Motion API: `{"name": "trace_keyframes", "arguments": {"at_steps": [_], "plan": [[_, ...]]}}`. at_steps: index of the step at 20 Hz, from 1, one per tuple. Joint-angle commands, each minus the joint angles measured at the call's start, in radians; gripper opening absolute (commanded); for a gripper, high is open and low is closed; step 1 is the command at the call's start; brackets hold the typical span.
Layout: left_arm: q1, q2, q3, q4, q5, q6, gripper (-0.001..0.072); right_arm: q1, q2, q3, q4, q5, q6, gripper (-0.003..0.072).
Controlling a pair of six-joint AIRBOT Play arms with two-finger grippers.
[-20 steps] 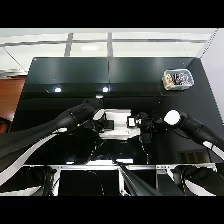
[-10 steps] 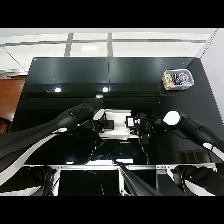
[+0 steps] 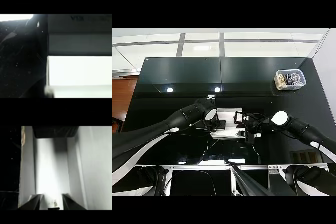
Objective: Fold the box and place the chain.
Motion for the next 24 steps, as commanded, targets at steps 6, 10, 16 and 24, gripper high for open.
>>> {"name": "trace_keyframes", "arguments": {"at_steps": [6,10,16,24], "plan": [[0.000,0.000,0.000,0.000,0.003,0.000,0.0028,-0.001,-0.002,0.000,-0.018,-0.001,0.113,0.0322],[0.000,0.000,0.000,0.000,0.000,0.000,0.0028,-0.020,0.096,0.046,-0.238,0.069,0.513,0.0015],[0.000,0.000,0.000,0.000,0.002,0.000,0.0028,-0.407,0.278,0.188,-0.658,0.365,1.277,0.0015],[0.000,0.000,0.000,0.000,0.003,0.000,0.0028,-0.724,0.185,-0.183,-0.037,0.280,1.263,0.0015]]}}
